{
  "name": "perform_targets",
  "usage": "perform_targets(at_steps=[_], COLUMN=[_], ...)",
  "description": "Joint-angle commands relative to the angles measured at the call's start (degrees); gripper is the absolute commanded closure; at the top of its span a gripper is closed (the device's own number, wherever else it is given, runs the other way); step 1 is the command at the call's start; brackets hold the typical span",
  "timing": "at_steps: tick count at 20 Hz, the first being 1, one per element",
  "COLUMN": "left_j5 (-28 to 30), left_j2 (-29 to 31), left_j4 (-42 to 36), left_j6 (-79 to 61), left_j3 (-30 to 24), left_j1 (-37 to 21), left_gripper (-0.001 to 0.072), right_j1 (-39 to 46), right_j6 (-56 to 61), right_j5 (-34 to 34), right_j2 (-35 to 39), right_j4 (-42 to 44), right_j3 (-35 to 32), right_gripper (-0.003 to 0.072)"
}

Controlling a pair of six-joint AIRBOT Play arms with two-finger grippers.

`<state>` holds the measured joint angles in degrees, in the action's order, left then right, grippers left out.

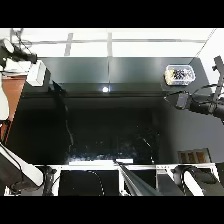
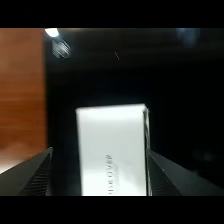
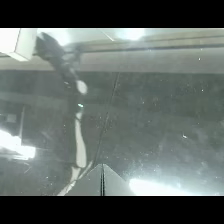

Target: Fold the box and place the chain.

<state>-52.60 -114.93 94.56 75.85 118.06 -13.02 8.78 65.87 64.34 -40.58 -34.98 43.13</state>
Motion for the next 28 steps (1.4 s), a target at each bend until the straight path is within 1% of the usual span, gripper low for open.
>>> perform_targets(at_steps=[1,3,4,5,6,7,8,9,10,11,12,13,14,15,16,17,19,20,21,22,23,28], left_j5=[-1.73,-7.78,-11.15,-15.12,-18.36,-20.61,-20.94,-19.85,-17.25,-13.38,-8.15,-1.38,5.31,12.11,17.20,20.85,23.56,23.91,23.87,23.80,23.56,22.60], left_j2=[8.00,14.40,17.07,19.76,22.10,24.59,27.17,30.42,34.38,38.66,43.41,48.78,53.66,58.69,62.95,67.21,74.20,76.98,78.97,80.39,81.15,80.26], left_j4=[4.00,-4.20,-9.27,-16.06,-22.60,-29.73,-35.28,-38.77,-39.67,-39.01,-38.34,-37.53,-37.53,-37.09,-36.26,-36.00,-34.99,-34.95,-33.77,-31.65,-31.12,-31.15], left_j6=[10.49,10.49,10.62,10.60,9.88,6.40,3.54,2.80,2.03,1.40,0.92,1.11,1.07,1.09,1.07,1.07,1.05,0.98,0.96,0.98,0.98,0.98], left_j3=[2.16,0.94,-0.11,-1.75,-3.89,-6.78,-10.36,-15.08,-20.94,-27.56,-35.30,-44.44,-53.13,-62.20,-69.70,-76.65,-86.05,-89.13,-91.08,-92.56,-93.50,-94.20], left_j1=[2.14,3.08,3.54,3.89,4.37,5.33,6.71,8.85,11.72,14.80,17.97,21.44,24.15,26.38,27.63,27.87,26.60,25.70,24.94,24.41,24.06,24.13], left_gripper=[-0.0007,-0.0005,0.0017,0.0192,0.0473,0.0680,0.0684,0.0684,0.0684,0.0684,0.0684,0.0685,0.0684,0.0684,0.0685,0.0684,0.0685,0.0684,0.0684,0.0683,0.0683,0.0683], right_j1=[-0.02,-0.04,-0.04,-0.13,-0.72,-1.73,-3.28,-5.31,-7.82,-10.34,-12.68,-14.16,-14.88,-14.84,-14.84,-14.86,-14.86,-14.86,-14.86,-14.86,-14.86,-14.86], right_j6=[0.04,-0.11,-0.11,-0.11,-0.11,-0.11,-0.09,-0.04,0.31,2.38,5.68,8.48,11.34,13.09,13.42,13.35,13.38,13.38,13.38,13.38,13.38,13.38], right_j5=[-0.15,-1.27,-2.05,-2.67,-3.65,-4.70,-5.70,-6.67,-7.96,-9.51,-11.56,-13.55,-16.55,-20.17,-21.97,-21.97,-21.94,-21.97,-21.94,-21.97,-21.94,-21.97], right_j2=[-0.02,-0.02,0.00,-0.02,0.00,-0.02,-0.02,-0.09,-0.17,-0.42,-1.09,-2.05,-3.23,-4.44,-5.31,-5.70,-5.73,-5.73,-5.73,-5.73,-5.73,-5.73], right_j4=[-1.11,-1.25,-1.20,-1.25,-1.68,-2.19,-3.08,-5.01,-9.22,-15.39,-24.00,-32.06,-38.40,-41.33,-42.21,-42.03,-41.94,-41.94,-41.97,-41.97,-41.97,-41.97], right_j3=[0.04,0.04,0.04,0.04,0.04,0.04,0.04,0.04,0.04,0.04,0.02,-0.22,-1.20,-2.78,-4.02,-4.48,-4.48,-4.48,-4.48,-4.48,-4.48,-4.48], right_gripper=[0.0671,0.0671,0.0671,0.0671,0.0672,0.0671,0.0671,0.0672,0.0672,0.0672,0.0672,0.0672,0.0671,0.0671,0.0671,0.0670,0.0671,0.0670,0.0670,0.0671,0.0670,0.0670])
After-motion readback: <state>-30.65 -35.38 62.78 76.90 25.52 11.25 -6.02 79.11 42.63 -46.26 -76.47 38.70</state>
